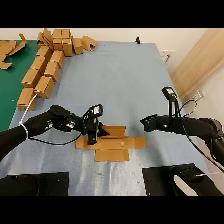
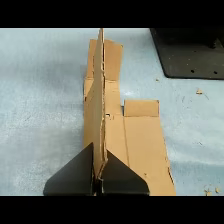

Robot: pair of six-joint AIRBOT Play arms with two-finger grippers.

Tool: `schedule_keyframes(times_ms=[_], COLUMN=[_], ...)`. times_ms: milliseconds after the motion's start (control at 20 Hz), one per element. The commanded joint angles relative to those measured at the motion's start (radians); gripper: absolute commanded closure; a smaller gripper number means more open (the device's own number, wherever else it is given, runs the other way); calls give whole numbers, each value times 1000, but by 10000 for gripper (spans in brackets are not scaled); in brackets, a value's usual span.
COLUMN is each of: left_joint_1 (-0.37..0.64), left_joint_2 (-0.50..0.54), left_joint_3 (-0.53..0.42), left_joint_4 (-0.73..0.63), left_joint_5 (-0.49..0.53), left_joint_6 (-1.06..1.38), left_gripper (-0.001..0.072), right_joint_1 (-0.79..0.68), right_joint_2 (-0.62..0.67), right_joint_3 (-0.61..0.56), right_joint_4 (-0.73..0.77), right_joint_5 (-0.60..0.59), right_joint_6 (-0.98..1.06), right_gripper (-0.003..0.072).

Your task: Fold the box.

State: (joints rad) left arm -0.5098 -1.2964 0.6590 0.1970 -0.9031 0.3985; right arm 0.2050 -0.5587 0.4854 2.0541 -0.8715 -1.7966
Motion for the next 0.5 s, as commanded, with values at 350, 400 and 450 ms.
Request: schedule_keyframes(times_ms=[350,400,450], left_joint_1=[0,0,0], left_joint_2=[1,2,2], left_joint_3=[0,0,1], left_joint_4=[5,5,6], left_joint_5=[36,36,35], left_joint_6=[-34,-52,-64], left_gripper=[697,696,696], right_joint_1=[3,3,3], right_joint_2=[-60,-60,-60], right_joint_3=[0,0,0], right_joint_4=[14,14,14], right_joint_5=[40,45,48], right_joint_6=[-45,-45,-47], right_gripper=[684,684,684])
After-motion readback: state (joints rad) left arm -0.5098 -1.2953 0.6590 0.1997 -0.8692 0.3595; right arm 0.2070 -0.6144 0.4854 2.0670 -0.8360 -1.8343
